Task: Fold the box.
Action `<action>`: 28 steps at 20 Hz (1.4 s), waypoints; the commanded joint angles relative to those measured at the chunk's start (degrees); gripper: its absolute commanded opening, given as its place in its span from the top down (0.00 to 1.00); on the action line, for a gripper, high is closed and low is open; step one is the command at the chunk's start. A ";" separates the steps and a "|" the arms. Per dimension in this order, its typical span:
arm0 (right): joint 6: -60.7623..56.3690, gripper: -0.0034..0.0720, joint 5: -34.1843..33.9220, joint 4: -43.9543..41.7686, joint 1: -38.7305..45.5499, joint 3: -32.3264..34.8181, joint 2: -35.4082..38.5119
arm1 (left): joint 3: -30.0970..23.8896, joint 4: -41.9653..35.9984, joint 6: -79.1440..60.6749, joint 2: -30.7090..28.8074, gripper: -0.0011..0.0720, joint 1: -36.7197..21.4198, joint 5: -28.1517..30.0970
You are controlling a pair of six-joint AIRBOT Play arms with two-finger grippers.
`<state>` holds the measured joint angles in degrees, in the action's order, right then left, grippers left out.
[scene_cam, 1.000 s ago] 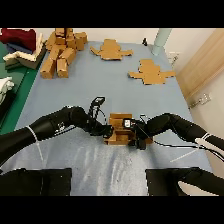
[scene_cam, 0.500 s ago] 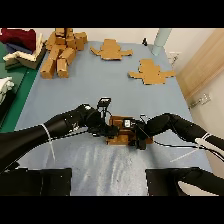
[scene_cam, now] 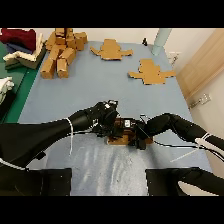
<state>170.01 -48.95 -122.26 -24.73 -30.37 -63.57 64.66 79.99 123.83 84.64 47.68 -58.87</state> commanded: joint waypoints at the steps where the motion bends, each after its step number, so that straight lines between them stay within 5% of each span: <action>1: -0.02 0.35 0.02 0.00 -0.04 0.02 -0.02 | 0.98 -0.26 0.52 1.16 0.36 0.20 -1.14; 6: -0.02 0.35 0.02 0.00 -0.04 0.02 -0.02 | 0.96 -0.20 2.89 2.05 0.37 0.22 -0.20; 7: -0.02 0.35 0.02 0.00 -0.04 0.02 -0.02 | 0.96 0.02 4.13 2.27 0.46 0.22 -0.15; 8: -0.02 0.35 0.02 0.00 -0.04 0.02 -0.02 | 0.96 0.17 4.17 2.40 0.83 0.22 -0.04; 9: -0.02 0.35 0.00 0.00 -0.04 0.02 -0.02 | 0.98 0.17 4.33 2.43 0.94 0.20 0.39; 11: -0.02 0.35 0.02 0.00 -0.04 0.02 -0.02 | 0.98 0.11 6.29 2.40 0.96 0.20 0.72; 18: -0.02 0.35 0.00 0.00 -0.04 0.02 -0.02 | 0.98 -0.68 6.25 2.38 0.93 0.22 0.20; 19: -0.02 0.35 0.02 0.00 -0.04 0.02 -0.02 | 0.98 -0.68 6.29 2.38 0.51 0.20 0.24; 20: -0.02 0.35 0.02 0.00 -0.04 0.02 -0.02 | 0.98 -0.70 6.67 2.40 0.21 0.20 0.33; 25: -0.02 0.35 0.02 0.00 -0.04 0.02 -0.02 | 0.96 -0.44 6.73 2.51 0.22 0.20 0.22; 27: -0.02 0.35 0.02 0.00 -0.04 0.02 -0.02 | 0.96 -0.44 6.71 2.51 0.43 0.20 0.33; 28: -0.02 0.35 0.02 0.00 -0.04 0.02 -0.02 | 0.94 -0.44 6.73 2.51 0.43 0.20 0.33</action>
<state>170.08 -48.95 -122.23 -24.73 -30.37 -63.57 65.63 79.35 130.50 87.11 47.90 -58.43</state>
